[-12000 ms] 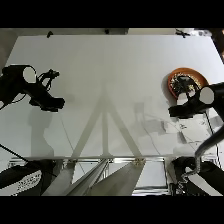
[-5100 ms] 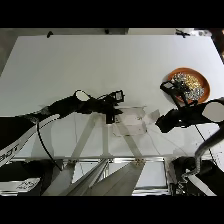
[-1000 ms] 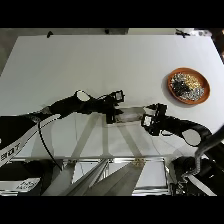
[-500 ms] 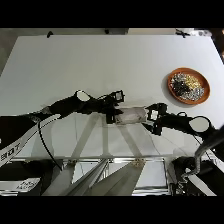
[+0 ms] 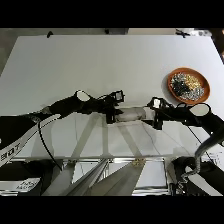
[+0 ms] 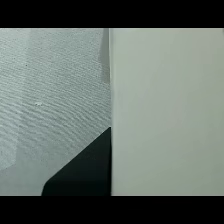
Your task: Fold the box and place the chain.
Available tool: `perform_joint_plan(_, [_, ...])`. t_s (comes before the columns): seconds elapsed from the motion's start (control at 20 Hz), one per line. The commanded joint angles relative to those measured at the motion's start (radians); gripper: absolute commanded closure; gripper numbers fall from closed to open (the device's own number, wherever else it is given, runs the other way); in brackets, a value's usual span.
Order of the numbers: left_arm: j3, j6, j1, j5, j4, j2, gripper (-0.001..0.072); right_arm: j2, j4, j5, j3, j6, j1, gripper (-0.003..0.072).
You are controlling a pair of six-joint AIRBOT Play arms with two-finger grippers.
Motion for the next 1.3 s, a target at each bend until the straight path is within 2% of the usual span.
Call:
perform_joint_plan(0.0, [0.0,0.0,-0.001,0.0,0.0,0.0,0.0697,-0.047,0.027,0.036,0.012,-0.029,-0.006,0.0002])
perform_joint_plan(0.35, [0.0,0.0,-0.001,0.0,0.0,0.0,0.0697,-0.125,0.043,0.068,0.074,-0.037,-0.006,0.0002])
perform_joint_plan(0.75, [0.0,0.0,-0.001,0.0,0.0,0.0,0.0697,-0.195,-0.011,0.097,0.075,-0.063,-0.005,0.0002])
perform_joint_plan(1.25, [0.0,0.0,-0.001,0.0,0.0,0.0,0.0697,-0.202,-0.008,0.085,0.075,-0.171,-0.005,0.0005])
